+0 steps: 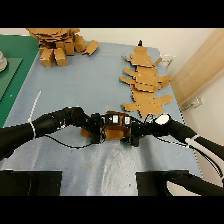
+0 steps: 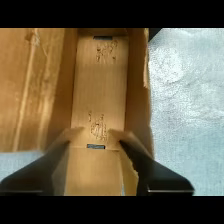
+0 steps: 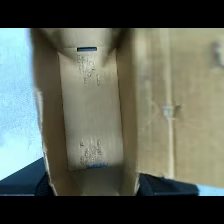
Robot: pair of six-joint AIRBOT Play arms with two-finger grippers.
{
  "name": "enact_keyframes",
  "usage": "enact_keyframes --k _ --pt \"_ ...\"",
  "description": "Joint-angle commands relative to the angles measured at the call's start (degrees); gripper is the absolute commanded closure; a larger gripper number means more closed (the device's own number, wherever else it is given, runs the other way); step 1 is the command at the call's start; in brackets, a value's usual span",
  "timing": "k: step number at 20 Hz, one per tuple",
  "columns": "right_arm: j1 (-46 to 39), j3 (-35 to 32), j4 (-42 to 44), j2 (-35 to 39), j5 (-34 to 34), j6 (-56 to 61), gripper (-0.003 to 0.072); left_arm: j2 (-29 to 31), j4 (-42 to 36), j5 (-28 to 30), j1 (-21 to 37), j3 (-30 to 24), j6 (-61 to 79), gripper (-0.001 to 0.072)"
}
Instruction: Fold the box.
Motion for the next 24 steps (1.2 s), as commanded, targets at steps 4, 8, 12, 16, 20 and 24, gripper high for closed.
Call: enact_keyframes --k 4,8,12,16,20,24 --pt "0.11 -0.02 0.15 -0.02 0.00 0.20 0.0166 -0.09 -1.40 0.11 -0.02 0.02 0.00 0.0196" --pt "0.11 -0.02 0.15 -0.02 0.00 0.20 0.0166 -0.09 -1.38 0.17 0.00 0.02 0.00 0.0197" --pt "0.11 -0.02 0.13 -0.02 0.00 0.20 0.0166 1.11 5.66 -0.35 0.98 0.02 -6.14 0.0698" --pt "0.11 -0.02 0.11 -0.02 0.04 0.22 0.0166 8.39 24.09 -5.90 6.49 -0.11 -37.13 0.0699" --pt "0.11 -0.02 0.11 -0.02 0.02 0.20 0.0166 19.76 25.90 -5.53 18.23 -5.55 -63.87 0.0698" --pt "0.11 -0.02 0.13 -0.02 0.02 0.20 0.0166 18.75 7.72 -10.80 28.09 -12.61 -68.63 0.0698"
